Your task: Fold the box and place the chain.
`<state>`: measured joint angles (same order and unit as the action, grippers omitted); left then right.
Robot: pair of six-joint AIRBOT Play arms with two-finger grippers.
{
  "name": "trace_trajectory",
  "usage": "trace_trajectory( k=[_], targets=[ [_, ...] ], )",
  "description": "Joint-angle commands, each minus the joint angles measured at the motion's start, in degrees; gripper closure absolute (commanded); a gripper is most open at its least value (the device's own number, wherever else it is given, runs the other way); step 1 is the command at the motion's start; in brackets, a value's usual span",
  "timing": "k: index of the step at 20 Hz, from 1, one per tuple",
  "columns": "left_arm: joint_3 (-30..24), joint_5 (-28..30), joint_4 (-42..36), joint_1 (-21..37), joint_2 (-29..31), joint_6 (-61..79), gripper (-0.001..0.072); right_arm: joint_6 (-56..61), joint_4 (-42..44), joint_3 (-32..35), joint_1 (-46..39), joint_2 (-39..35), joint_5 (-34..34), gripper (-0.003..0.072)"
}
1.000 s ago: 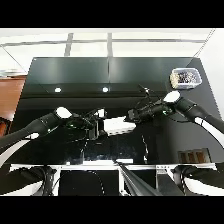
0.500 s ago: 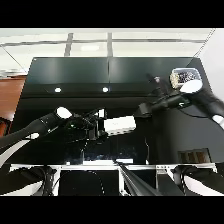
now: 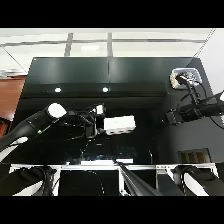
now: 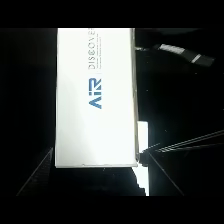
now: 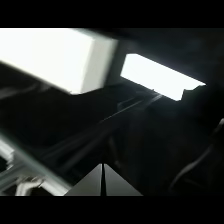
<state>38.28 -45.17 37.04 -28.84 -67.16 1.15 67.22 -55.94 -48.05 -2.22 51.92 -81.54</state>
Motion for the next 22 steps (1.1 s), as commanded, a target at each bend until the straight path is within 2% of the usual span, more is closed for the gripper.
trace_trajectory(
  k=[1,3,5,9,11,16,22],
  targets=[
    [1.79,-1.81,2.67,-0.22,3.76,-6.12,0.0004,1.18,-0.74,3.23,-3.37,-1.66,6.84,0.067],
    [3.89,-0.59,-2.67,-0.92,2.43,-6.14,0.0004,1.11,0.7,4.52,-3.65,-1.66,10.8,0.067],
    [7.39,0.9,-8.09,-2.62,-1.36,-6.14,0.0004,1.11,1.14,5.55,-3.63,-1.66,13.88,0.067],
    [15.63,0.83,-8.37,-6.25,-12.15,-8.96,0.0004,1.09,1.27,6.47,-3.63,-1.66,16.02,0.067],
    [17.73,-0.07,-7.74,-7.32,-15.37,-9.18,0.0003,0.66,1.27,6.71,-3.63,-1.64,16.0,0.067],
    [18.12,-0.39,-4.0,-7.41,-17.16,-10.8,0.0004,-0.72,1.33,6.78,-3.63,-1.64,16.28,0.067],
    [18.12,-4.68,-2.95,-7.52,-17.57,-10.84,0.0004,-1.05,1.31,6.78,-3.63,-1.66,17.51,0.067]
  ],
)
